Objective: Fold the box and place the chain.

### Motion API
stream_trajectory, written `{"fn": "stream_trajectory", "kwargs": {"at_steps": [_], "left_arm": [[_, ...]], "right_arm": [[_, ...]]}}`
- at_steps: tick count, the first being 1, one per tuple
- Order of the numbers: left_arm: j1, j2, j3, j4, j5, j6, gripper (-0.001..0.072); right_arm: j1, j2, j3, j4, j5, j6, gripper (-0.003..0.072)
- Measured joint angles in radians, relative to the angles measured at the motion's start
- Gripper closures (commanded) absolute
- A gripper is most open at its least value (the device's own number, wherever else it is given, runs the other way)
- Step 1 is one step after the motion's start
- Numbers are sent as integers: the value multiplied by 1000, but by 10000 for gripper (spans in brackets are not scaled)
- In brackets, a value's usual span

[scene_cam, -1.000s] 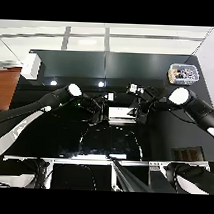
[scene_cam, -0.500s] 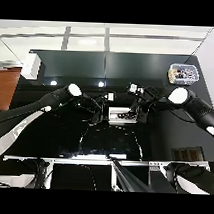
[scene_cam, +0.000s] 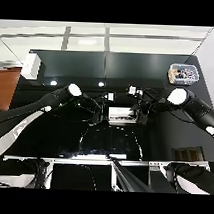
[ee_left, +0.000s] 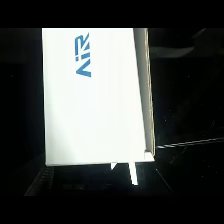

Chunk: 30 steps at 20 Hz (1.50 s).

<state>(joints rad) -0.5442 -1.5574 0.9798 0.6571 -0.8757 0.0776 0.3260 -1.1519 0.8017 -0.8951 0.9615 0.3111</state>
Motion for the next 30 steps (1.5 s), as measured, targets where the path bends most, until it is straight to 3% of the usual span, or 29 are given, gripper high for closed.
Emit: {"fn": "stream_trajectory", "kwargs": {"at_steps": [5, 6, 24, 27, 28, 29, 30], "left_arm": [[0, 0, 0, 0, 0, 1, 317], [0, 0, 0, 0, 0, 1, 317], [0, 0, 0, 0, 0, 1, 317], [0, 0, 0, 0, 0, -1, 317], [0, 0, 0, 0, 0, -1, 317], [0, 0, 0, 0, 0, -1, 317], [0, 0, 0, 0, 0, -1, 317]], "right_arm": [[0, 0, 0, 0, 11, 0, 396], [0, 0, 0, 0, 16, 0, 308], [0, 2, -44, 5, 1, 0, 311], [-6, 26, -26, -5, 34, 72, 312], [-16, 40, -19, 6, 43, 126, 404], [-32, 52, -14, 6, 68, 190, 635], [-55, 62, -13, 6, 109, 268, 671]]}}
